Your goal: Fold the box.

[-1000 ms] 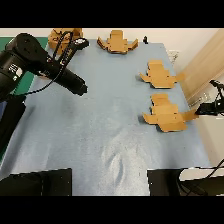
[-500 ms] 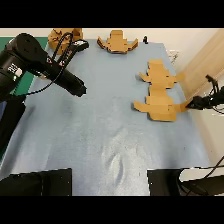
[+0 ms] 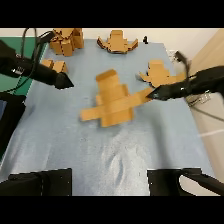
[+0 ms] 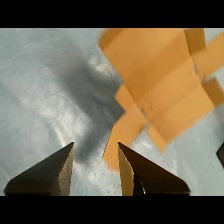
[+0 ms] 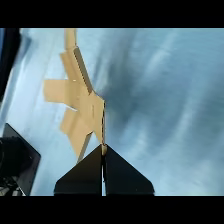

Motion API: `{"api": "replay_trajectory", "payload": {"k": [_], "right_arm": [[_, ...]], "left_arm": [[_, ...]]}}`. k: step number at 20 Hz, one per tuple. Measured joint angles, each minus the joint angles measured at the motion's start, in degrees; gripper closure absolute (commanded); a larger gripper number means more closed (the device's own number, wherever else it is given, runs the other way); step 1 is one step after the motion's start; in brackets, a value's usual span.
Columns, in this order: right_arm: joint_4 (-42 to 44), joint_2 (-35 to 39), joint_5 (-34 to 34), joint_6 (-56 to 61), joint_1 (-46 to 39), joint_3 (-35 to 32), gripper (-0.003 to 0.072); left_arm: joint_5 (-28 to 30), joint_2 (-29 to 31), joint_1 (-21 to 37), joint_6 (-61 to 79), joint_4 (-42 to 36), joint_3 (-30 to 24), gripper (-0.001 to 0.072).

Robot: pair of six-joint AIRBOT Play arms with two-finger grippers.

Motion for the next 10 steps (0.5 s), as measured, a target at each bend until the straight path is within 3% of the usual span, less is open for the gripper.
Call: {"api": "replay_trajectory", "payload": {"k": [5, 8, 10], "right_arm": [[2.0, 0.4, 26.6, -2.8, 14.8, -16.1, 0.0677], [2.6, -1.9, 39.4, -4.8, 20.1, -20.9, 0.0677], [2.7, -3.3, 44.3, -5.4, 22.5, -22.3, 0.0677]], "left_arm": [[2.3, -6.3, 4.7, 12.9, -11.6, -10.5, 0.0289], [2.6, -14.1, 4.3, 21.5, -19.3, -13.1, 0.0288], [3.0, -19.6, 3.3, 26.0, -24.0, -13.4, 0.0289]]}}
